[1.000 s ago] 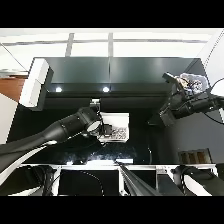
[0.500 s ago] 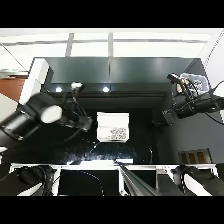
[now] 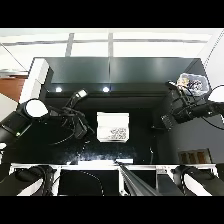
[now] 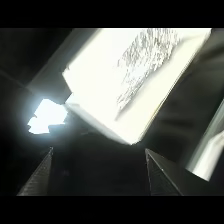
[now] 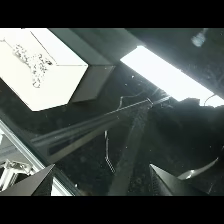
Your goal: Fold the box and place the chain.
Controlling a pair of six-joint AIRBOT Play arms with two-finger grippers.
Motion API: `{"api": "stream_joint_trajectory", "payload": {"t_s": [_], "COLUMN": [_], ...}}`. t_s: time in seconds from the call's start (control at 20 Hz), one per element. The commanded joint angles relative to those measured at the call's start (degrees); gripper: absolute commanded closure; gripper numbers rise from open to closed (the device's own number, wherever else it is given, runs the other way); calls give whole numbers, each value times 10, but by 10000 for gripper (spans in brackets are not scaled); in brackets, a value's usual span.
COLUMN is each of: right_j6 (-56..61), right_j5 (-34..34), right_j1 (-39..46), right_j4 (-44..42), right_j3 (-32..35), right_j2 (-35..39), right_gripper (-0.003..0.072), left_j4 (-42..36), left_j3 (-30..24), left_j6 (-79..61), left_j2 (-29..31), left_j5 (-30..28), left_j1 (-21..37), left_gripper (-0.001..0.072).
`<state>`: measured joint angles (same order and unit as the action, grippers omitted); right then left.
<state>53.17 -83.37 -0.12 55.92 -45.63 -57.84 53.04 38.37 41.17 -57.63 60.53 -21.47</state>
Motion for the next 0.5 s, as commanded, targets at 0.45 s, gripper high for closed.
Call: {"api": "stream_joint_trajectory", "payload": {"t_s": [0.45], "right_j6": [3], "right_j5": [39], "right_j1": [0], "right_j4": [6], "right_j3": [3], "right_j2": [0], "right_gripper": [-9], "left_j4": [-77], "left_j3": [-50], "left_j6": [-412], "left_j2": [-78], "left_j5": [-27], "left_j1": [9], "left_gripper": [-2]}}
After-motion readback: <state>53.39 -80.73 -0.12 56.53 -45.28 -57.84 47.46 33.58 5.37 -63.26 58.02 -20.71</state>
